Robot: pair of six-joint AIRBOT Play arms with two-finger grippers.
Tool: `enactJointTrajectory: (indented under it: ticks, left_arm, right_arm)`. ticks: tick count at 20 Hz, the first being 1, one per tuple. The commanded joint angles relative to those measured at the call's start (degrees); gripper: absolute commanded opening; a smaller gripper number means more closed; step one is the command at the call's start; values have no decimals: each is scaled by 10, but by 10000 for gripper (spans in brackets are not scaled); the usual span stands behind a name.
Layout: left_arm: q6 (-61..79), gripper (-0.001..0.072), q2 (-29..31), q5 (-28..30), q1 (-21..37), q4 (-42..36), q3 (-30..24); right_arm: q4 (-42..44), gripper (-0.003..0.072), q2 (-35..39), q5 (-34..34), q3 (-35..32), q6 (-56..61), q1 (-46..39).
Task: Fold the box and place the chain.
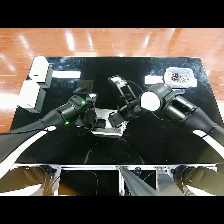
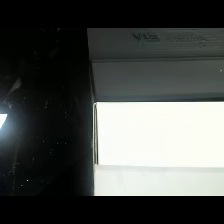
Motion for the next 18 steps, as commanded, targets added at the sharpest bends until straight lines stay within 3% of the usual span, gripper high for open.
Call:
enactJointTrajectory:
  ticks: [1,5,8,10,13,18]
  left_arm:
    - [0,23,0,1,0,0,0]
    - [0,23,0,4,0,0,0]
    - [0,23,0,5,0,0,0]
    - [0,23,0,5,0,0,0]
    - [0,23,0,5,0,0,0]
    - [0,23,0,16,0,-2,0]
  right_arm:
    - [-34,563,32,65,-2,4,-54]
    - [-88,563,116,82,-59,7,-213]
    - [-103,563,128,-1,-111,48,-358]
    - [-104,563,97,-81,-129,87,-421]
    - [-65,563,1,-165,-126,90,-452]
    - [6,563,-158,-226,-50,96,-457]
